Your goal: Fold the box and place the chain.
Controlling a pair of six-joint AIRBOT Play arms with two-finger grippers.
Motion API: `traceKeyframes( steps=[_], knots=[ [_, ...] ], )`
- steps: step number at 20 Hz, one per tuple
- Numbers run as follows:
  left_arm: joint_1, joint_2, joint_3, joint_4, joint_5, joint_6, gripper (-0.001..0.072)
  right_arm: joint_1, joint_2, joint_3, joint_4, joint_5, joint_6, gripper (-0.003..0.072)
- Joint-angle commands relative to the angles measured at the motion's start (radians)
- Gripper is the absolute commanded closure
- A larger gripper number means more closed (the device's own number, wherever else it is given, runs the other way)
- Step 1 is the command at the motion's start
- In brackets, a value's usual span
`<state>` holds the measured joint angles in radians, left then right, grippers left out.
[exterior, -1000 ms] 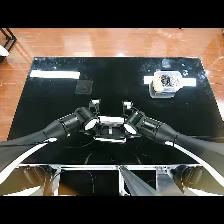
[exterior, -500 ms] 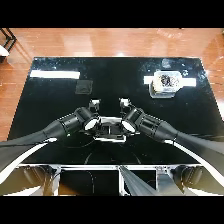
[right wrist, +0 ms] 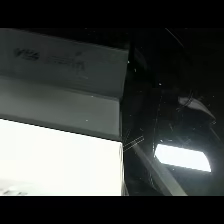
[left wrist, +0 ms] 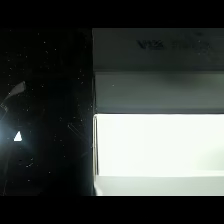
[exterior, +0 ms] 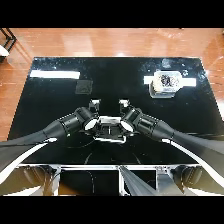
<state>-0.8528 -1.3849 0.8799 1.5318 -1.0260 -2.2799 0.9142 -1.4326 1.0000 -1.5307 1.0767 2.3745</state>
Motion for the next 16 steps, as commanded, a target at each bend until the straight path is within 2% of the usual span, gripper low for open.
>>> traceKeyframes(
  steps=[1,2,3,4,10,11,12,13,14,16],
  knots=[
    [0.000,0.000,0.000,0.000,0.000,-0.001,0.0685,0.000,-0.003,0.001,0.000,0.004,0.001,0.0459],
    [0.000,0.000,0.000,0.000,0.000,-0.001,0.0684,0.000,-0.003,0.001,0.000,0.005,0.001,0.0468],
    [0.000,0.000,0.000,0.000,0.000,-0.001,0.0684,0.000,-0.003,0.001,0.000,0.004,0.001,0.0624],
    [0.000,0.000,0.000,0.000,0.000,-0.001,0.0684,0.000,-0.003,0.001,0.000,0.004,0.001,0.0665],
    [0.000,0.000,0.000,0.000,0.000,-0.001,0.0684,0.000,-0.002,0.001,0.004,0.004,0.001,0.0664],
    [0.000,0.000,0.000,0.000,0.000,-0.001,0.0684,0.000,-0.002,0.001,0.004,0.004,0.001,0.0613],
    [0.000,0.000,0.000,0.000,0.000,-0.001,0.0684,0.000,-0.002,0.001,0.004,0.004,0.001,0.0406],
    [0.000,0.000,0.000,0.000,0.001,-0.001,0.0684,0.000,0.000,0.001,0.010,0.007,-0.005,0.0281],
    [0.000,0.000,0.000,-0.002,0.003,-0.001,0.0684,0.000,0.004,0.001,0.011,0.019,-0.014,0.0258],
    [0.000,0.000,0.000,-0.004,0.003,-0.001,0.0684,-0.001,0.026,0.001,0.008,0.051,-0.066,0.0258]
  ],
)
